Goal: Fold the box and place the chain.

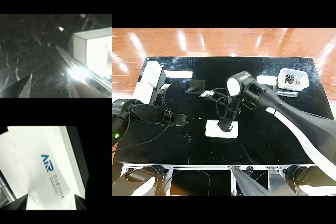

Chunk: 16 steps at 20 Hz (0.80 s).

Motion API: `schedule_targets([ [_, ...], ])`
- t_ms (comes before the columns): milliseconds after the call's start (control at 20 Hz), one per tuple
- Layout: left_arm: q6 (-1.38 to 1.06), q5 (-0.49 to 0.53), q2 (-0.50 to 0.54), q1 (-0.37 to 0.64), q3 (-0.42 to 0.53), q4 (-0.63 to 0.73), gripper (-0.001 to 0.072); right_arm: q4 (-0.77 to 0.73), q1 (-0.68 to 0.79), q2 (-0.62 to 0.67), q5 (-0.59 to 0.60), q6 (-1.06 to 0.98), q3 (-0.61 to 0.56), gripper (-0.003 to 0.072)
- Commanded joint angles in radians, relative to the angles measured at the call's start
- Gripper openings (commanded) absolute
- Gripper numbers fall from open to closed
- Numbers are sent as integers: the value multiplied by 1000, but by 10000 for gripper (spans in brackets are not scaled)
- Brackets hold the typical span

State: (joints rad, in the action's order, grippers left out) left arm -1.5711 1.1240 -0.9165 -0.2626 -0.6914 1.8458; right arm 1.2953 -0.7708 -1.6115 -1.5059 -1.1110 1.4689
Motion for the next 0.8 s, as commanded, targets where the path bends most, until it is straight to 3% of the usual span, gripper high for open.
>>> schedule_targets([
  [0, 1, 0, 0, -1, 0, -1, 546, 46, -44, 42, 88, 2, -56, 671],
  [350, 4, -3, 0, -1, 0, 0, 546, 66, -44, 182, 113, 43, -209, 672],
  [750, 8, -2, 0, -1, 0, 3, 546, 116, -51, 181, 327, 103, -269, 720],
])
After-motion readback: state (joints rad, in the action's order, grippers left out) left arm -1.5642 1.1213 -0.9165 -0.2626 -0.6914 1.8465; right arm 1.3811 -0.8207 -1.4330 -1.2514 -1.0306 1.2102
